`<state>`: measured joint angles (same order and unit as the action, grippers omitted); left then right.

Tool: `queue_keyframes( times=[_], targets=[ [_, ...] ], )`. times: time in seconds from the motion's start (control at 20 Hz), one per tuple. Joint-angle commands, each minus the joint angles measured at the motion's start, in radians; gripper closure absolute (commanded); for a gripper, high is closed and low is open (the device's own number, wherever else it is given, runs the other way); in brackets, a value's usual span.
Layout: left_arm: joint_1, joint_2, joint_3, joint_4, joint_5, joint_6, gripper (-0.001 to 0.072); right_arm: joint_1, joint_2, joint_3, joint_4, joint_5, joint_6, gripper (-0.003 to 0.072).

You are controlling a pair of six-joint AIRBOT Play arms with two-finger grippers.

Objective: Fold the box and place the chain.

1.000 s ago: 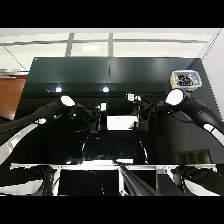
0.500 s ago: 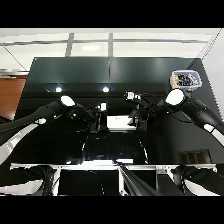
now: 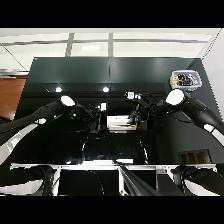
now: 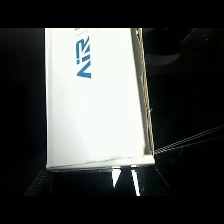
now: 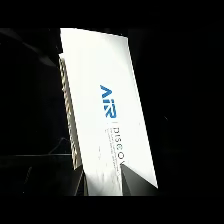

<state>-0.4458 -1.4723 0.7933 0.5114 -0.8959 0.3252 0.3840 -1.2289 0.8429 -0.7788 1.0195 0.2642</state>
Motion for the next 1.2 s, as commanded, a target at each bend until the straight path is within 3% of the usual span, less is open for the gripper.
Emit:
queue_keyframes(
  times=[0.0, 0.35, 1.0, 1.05, 1.1, 1.15],
  targets=[
    [0.0, -0.001, 0.0, 0.0, 0.0, 0.0, 0.0308, 0.001, 0.0, -0.003, -0.001, 0.016, 0.001, 0.045],
    [0.0, -0.001, 0.0, 0.0, 0.001, 0.0, 0.0308, 0.001, 0.0, -0.01, -0.004, 0.031, 0.002, 0.0399],
    [0.0, -0.001, 0.0, 0.0, 0.0, 0.0, 0.0308, 0.001, 0.0, -0.01, -0.004, 0.047, 0.002, 0.04],
    [0.0, -0.001, 0.0, 0.0, 0.001, 0.0, 0.0308, 0.001, 0.0, -0.01, -0.005, 0.053, 0.002, 0.0393],
    [0.0, -0.001, 0.0, 0.0, 0.0, 0.0, 0.0308, 0.001, 0.0, -0.01, -0.005, 0.053, 0.003, 0.0321],
    [0.0, -0.001, 0.0, 0.0, 0.001, 0.0, 0.0308, 0.001, 0.0, -0.01, -0.005, 0.052, 0.003, 0.0308]
  ],
)
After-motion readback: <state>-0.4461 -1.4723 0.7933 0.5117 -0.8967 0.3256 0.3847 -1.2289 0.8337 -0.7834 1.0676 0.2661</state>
